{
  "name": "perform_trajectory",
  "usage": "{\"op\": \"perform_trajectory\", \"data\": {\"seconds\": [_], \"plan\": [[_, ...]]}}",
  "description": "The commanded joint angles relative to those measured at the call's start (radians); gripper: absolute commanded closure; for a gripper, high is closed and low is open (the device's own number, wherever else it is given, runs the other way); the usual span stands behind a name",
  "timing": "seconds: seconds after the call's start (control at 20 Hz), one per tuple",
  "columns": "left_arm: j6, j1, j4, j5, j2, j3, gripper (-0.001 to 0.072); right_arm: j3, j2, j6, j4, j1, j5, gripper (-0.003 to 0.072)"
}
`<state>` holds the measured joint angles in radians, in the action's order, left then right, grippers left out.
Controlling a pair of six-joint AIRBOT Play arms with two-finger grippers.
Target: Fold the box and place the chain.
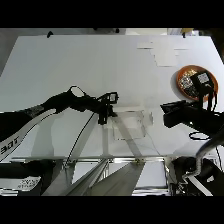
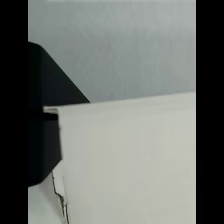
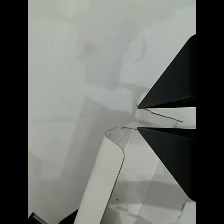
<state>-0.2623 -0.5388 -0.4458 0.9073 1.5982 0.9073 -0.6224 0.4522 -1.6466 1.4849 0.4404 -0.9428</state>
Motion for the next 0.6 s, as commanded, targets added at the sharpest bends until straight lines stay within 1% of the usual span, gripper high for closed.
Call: {"op": "perform_trajectory", "data": {"seconds": [0.0, 0.1, 0.35, 0.55], "plan": [[0.020, 0.001, -0.023, 0.003, 0.001, 0.039, 0.0710, 0.001, -0.001, 0.000, 0.000, 0.001, 0.000, 0.0548], [0.020, 0.001, -0.046, 0.016, 0.006, 0.060, 0.0710, 0.001, -0.001, 0.000, 0.000, 0.001, 0.000, 0.0548], [-0.003, 0.001, -0.045, 0.051, 0.043, 0.060, 0.0709, 0.001, -0.001, 0.000, 0.000, 0.001, 0.000, 0.0548], [-0.003, 0.001, -0.064, 0.057, 0.045, 0.060, 0.0709, 0.001, -0.001, 0.000, 0.000, 0.001, -0.015, 0.0548]]}}
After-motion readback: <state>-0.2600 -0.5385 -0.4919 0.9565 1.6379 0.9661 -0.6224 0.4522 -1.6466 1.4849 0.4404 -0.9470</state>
